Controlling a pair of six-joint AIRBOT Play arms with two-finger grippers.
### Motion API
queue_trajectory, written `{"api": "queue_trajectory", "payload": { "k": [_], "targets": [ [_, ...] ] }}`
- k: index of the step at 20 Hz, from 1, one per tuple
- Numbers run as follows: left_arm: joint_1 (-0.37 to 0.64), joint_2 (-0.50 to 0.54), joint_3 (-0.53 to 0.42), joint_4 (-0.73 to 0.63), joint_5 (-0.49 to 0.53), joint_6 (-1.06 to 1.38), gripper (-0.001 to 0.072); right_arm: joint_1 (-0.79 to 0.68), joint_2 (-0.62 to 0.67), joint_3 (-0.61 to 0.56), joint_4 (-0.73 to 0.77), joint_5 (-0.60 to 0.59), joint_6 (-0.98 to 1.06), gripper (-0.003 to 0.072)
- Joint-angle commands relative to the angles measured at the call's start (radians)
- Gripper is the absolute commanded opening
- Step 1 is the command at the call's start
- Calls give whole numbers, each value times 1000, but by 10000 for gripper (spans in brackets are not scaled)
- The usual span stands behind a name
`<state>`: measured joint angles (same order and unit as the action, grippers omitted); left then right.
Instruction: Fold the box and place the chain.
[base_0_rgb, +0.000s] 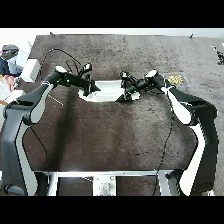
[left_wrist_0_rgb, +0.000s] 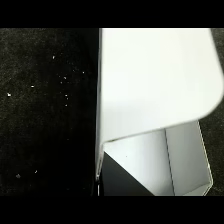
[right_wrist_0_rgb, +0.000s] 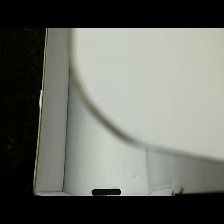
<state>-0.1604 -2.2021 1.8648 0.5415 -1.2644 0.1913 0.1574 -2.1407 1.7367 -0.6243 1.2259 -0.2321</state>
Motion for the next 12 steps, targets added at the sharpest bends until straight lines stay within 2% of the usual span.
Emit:
{"api": "queue_trajectory", "payload": {
  "k": [1, 12],
  "targets": [
    [2, 0, 0, 0, 2, 0, 13, -1, -1, 0, 0, 0, 0, 606],
    [2, 1, 1, -60, -26, -7, 15, -1, -1, 0, 0, 0, 0, 605]
  ]
}}
